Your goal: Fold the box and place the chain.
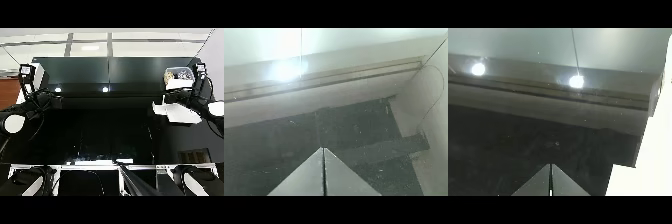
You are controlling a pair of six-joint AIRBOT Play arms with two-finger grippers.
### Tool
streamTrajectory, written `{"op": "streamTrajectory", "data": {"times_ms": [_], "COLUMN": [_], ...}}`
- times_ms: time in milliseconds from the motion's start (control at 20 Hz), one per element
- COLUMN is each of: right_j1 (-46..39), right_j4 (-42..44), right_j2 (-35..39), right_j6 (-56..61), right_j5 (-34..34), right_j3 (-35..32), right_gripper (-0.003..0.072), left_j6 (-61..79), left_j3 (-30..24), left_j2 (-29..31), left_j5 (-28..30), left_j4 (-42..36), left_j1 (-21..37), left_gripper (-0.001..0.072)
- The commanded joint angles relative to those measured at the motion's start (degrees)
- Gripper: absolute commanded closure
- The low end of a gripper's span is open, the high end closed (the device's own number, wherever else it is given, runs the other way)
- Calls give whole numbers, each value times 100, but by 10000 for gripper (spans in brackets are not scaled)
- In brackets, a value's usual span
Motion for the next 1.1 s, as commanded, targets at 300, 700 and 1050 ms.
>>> {"op": "streamTrajectory", "data": {"times_ms": [300, 700, 1050], "right_j1": [4, 7, 4], "right_j4": [0, 61, 192], "right_j2": [2, 2, 2], "right_j6": [-2, 2, 0], "right_j5": [2, -44, -107], "right_j3": [0, 0, 0], "right_gripper": [658, 659, 659], "left_j6": [2, -2, -11], "left_j3": [-2, -9, -9], "left_j2": [-2, -15, -15], "left_j5": [-4, -26, -26], "left_j4": [2, 2, -46], "left_j1": [0, 9, -2], "left_gripper": [676, 676, 676]}}
